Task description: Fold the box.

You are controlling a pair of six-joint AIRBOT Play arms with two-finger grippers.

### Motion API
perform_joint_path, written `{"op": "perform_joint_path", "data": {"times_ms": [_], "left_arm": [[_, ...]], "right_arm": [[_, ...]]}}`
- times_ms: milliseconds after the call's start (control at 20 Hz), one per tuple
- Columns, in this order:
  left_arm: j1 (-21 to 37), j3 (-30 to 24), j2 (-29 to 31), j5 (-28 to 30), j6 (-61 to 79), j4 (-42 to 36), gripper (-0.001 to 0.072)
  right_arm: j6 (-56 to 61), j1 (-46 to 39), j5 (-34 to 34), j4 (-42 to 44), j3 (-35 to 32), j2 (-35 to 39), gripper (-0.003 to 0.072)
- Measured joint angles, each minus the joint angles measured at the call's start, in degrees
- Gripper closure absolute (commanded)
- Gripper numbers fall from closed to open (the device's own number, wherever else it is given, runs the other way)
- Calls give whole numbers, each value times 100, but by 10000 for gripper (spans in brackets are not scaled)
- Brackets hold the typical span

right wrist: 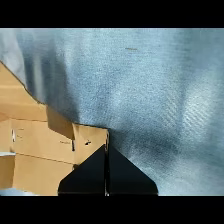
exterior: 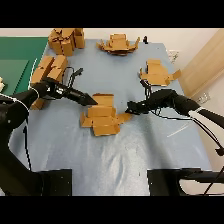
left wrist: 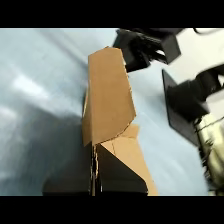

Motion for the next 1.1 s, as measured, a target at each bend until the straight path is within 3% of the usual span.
{"op": "perform_joint_path", "data": {"times_ms": [50,100,150,200,400,600,850,950,1100], "left_arm": [[-98,24,55,46,341,50,697],[-205,44,114,66,682,109,697],[-306,52,186,107,977,197,698],[-393,52,245,192,1213,302,698],[-597,-2,437,317,2114,546,698],[-614,-20,501,396,2592,619,698],[-507,-22,518,468,2785,605,698],[-476,-22,520,479,2804,595,697],[-448,-24,522,529,2752,529,697]], "right_arm": [[-2,4,0,0,0,61,432],[-4,13,-9,-50,0,127,400],[-2,15,-74,-166,0,212,308],[-2,11,-116,-330,0,304,293],[-295,2,-428,-1381,0,828,293],[-1825,94,-1084,-1930,0,1615,293],[-2524,1165,-2033,-2170,-337,2570,293],[-2614,1915,-1937,-2192,-599,2763,294],[-2625,2929,-1209,-2361,-918,2691,292]]}}
